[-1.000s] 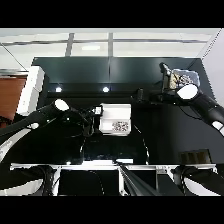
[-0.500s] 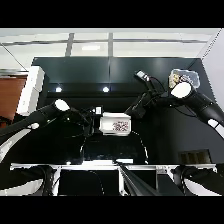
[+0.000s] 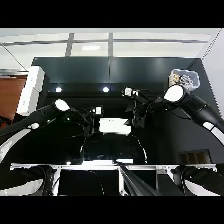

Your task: Fold the box and place the chain.

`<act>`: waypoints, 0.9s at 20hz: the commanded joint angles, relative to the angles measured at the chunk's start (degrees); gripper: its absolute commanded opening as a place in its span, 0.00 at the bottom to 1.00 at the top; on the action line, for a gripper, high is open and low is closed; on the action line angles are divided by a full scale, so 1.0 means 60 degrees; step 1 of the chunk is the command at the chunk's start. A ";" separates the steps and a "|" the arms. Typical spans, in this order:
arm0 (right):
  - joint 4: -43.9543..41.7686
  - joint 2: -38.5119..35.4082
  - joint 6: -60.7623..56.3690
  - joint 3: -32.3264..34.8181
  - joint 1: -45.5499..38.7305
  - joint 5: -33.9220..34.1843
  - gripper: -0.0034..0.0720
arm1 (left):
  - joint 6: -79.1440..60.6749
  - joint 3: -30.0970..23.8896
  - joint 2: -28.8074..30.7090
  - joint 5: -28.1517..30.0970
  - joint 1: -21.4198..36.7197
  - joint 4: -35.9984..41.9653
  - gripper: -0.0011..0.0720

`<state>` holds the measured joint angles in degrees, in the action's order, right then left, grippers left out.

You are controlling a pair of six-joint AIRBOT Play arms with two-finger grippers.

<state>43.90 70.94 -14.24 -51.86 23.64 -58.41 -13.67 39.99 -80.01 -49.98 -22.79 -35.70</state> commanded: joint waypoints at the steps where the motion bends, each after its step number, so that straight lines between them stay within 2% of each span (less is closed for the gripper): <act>1: -0.0284 0.0011 0.0492 0.0015 0.0160 -0.0026 0.99 | -0.0004 0.0007 -0.0007 -0.0025 0.0004 0.0007 0.47; 8: -0.0251 0.0098 0.0302 0.0095 0.0594 0.0193 0.99 | 0.0000 0.0007 -0.0007 -0.0025 0.0004 0.0004 0.47; 15: 0.0372 0.0117 -0.0331 0.0098 0.0619 0.0350 0.98 | 0.0000 0.0007 -0.0007 -0.0025 0.0004 0.0004 0.47; 17: 0.0372 0.0117 -0.0525 0.0098 0.0641 0.0379 0.59 | 0.0000 0.0007 -0.0007 -0.0025 0.0004 0.0004 0.47; 18: 0.0393 0.0117 -0.0594 0.0098 0.0645 0.0481 0.58 | 0.0000 0.0007 -0.0007 -0.0025 0.0004 0.0004 0.47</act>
<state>45.67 71.59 -16.16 -51.29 27.33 -56.45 -13.56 39.99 -80.01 -50.09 -22.79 -35.62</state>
